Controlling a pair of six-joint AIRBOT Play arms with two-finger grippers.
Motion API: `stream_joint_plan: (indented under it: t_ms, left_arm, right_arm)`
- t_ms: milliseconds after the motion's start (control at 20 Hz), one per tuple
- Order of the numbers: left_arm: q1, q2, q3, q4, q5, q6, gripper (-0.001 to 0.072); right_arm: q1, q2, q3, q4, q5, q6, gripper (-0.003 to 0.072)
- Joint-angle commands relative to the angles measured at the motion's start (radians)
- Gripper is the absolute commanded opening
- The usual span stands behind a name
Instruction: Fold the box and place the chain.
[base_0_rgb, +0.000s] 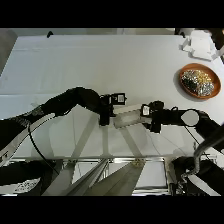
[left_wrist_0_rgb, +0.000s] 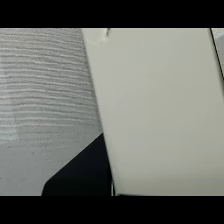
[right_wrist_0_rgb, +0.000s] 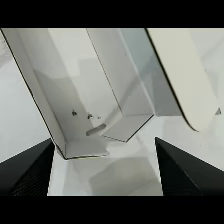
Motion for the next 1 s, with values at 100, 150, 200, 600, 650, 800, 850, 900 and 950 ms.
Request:
stream_joint_plan:
  t_ms: [100, 150, 200, 600, 650, 800, 850, 900, 950]
  left_arm:
    - [-0.001, 0.0, 0.0, 0.0, 0.0, 0.0, 0.001]
    - [-0.001, 0.0, 0.0, 0.0, 0.0, 0.001, 0.001]
    - [-0.001, 0.0, 0.0, 0.0, 0.0, 0.0, 0.001]
    - [-0.001, 0.0, 0.0, 0.0, 0.0, 0.001, 0.001]
    - [-0.001, 0.0, 0.0, 0.0, 0.0, 0.0, 0.001]
    - [-0.001, 0.0, 0.0, 0.0, 0.0, 0.0, 0.001]
    - [-0.001, 0.0, 0.0, 0.0, 0.0, 0.0, 0.001]
    - [-0.001, 0.0, 0.0, 0.0, 0.0, 0.001, 0.001]
    - [-0.001, 0.0, 0.0, 0.0, 0.0, 0.001, 0.001]
  right_arm:
    - [-0.008, -0.052, 0.013, 0.066, 0.012, -0.102, 0.069]
    - [-0.012, -0.07, 0.022, 0.067, 0.016, -0.102, 0.069]
    - [-0.018, -0.089, 0.034, 0.07, 0.024, -0.101, 0.069]
    - [-0.072, -0.187, 0.095, 0.153, 0.117, -0.241, 0.0691]
    - [-0.072, -0.196, 0.095, 0.183, 0.118, -0.274, 0.0691]
    - [-0.072, -0.201, 0.095, 0.235, 0.117, -0.333, 0.0691]
    - [-0.072, -0.205, 0.095, 0.245, 0.117, -0.338, 0.069]
    - [-0.072, -0.215, 0.095, 0.254, 0.117, -0.337, 0.069]
    - [-0.072, -0.226, 0.095, 0.254, 0.126, -0.337, 0.069]
